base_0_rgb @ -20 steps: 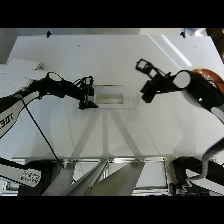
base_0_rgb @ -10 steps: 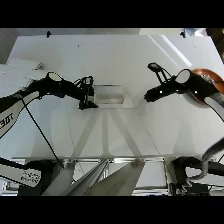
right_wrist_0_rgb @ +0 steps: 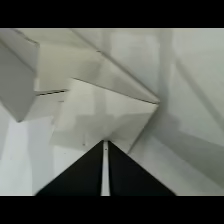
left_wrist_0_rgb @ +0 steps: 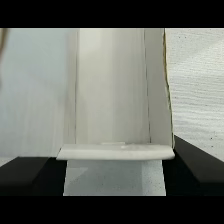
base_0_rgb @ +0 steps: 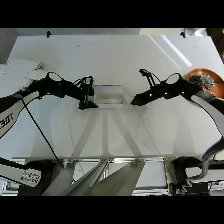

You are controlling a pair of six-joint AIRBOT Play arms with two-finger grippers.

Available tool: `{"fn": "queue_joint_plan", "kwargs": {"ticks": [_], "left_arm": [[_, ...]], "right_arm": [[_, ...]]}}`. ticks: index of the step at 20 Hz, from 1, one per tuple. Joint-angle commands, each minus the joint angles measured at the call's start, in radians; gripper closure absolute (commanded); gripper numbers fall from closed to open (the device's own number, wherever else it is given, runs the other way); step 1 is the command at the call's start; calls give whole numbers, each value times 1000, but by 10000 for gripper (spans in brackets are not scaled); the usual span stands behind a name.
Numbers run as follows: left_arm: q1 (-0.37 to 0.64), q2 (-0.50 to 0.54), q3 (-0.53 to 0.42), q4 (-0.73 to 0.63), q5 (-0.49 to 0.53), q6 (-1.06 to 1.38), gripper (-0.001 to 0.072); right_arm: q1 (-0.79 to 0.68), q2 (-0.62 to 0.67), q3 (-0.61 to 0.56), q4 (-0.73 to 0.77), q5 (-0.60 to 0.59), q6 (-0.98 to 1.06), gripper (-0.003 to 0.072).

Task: Fold the box and place the chain.

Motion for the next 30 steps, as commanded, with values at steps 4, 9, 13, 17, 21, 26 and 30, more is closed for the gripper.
{"fn": "queue_joint_plan", "kwargs": {"ticks": [4, 9, 13, 17, 21, 26, 30], "left_arm": [[0, 0, 0, 0, 0, 0, 536], [0, 0, 0, 0, 0, 0, 536], [0, 0, 0, 0, 0, 0, 536], [0, 0, 0, 0, 0, 0, 536], [0, 0, 0, 0, 0, 0, 536], [0, 0, 0, 0, 0, 0, 536], [0, 0, 0, 0, 0, 0, 536]], "right_arm": [[2, 31, 0, 56, 23, -21, 470], [-47, 76, 0, -33, 42, -8, 660], [-137, 108, -1, -95, 55, -3, 677], [-148, 80, -26, -108, 5, 15, 680], [-126, 10, -36, -18, -12, -3, 681], [-66, -38, -36, 73, -68, -47, 682], [-48, -61, -36, 82, -96, -47, 682]]}}
